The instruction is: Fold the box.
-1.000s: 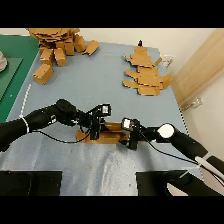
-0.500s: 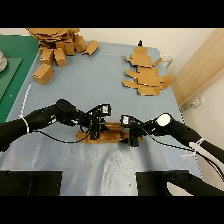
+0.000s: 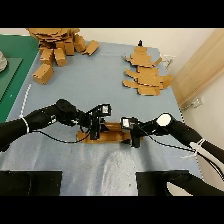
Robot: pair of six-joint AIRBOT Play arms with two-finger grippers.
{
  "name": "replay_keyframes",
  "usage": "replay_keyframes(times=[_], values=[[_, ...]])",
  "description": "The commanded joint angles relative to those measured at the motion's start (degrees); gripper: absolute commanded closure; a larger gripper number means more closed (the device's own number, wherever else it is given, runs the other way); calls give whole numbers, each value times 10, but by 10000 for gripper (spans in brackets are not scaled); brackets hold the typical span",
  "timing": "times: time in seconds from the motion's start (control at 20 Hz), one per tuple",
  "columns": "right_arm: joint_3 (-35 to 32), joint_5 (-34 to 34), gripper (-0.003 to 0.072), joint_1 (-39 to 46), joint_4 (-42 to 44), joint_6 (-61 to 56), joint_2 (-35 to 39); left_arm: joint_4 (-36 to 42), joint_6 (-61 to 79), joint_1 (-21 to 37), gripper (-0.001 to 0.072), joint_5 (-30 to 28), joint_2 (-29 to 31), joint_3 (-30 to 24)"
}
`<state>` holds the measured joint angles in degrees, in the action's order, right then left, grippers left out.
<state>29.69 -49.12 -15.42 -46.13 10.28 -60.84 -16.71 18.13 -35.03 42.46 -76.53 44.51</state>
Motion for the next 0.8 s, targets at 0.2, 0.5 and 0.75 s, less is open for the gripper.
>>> replay_keyframes(times=[0.2, 0.5, 0.75], values=[[0, 1, -23, -5, 52, 40, -31, 0, 0, 0, 697, 0, 0, 0], [0, 12, -12, -8, 56, 52, -59, 0, 0, 0, 697, 0, 0, 0], [0, 10, 96, -8, 61, 52, -62, 0, 0, 0, 697, 0, 0, 0]])
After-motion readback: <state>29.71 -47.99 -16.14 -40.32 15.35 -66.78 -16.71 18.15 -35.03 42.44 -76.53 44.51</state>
